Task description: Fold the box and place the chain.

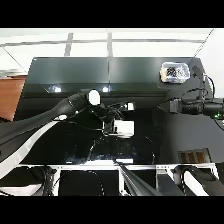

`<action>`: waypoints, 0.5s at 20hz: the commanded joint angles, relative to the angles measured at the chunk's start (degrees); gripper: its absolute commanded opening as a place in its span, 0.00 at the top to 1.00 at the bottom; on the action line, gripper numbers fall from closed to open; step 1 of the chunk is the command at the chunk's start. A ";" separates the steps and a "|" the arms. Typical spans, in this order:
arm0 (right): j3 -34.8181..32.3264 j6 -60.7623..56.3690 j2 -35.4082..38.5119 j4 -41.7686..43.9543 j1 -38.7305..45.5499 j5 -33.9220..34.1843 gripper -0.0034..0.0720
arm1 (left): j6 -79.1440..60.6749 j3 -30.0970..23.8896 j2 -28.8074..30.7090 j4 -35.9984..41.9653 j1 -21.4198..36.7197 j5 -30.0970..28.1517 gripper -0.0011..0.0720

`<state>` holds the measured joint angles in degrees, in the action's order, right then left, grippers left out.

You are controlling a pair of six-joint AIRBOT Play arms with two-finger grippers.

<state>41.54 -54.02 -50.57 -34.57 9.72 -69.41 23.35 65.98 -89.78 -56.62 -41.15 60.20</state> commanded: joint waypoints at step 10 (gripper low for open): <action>-0.02 -0.02 0.02 0.00 0.04 0.04 0.93 | 34.14 15.17 0.02 -19.98 17.25 5.01 0.59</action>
<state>41.54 -54.02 -50.57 -34.57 9.72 -69.38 48.71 75.96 -89.78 -74.43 -33.15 61.95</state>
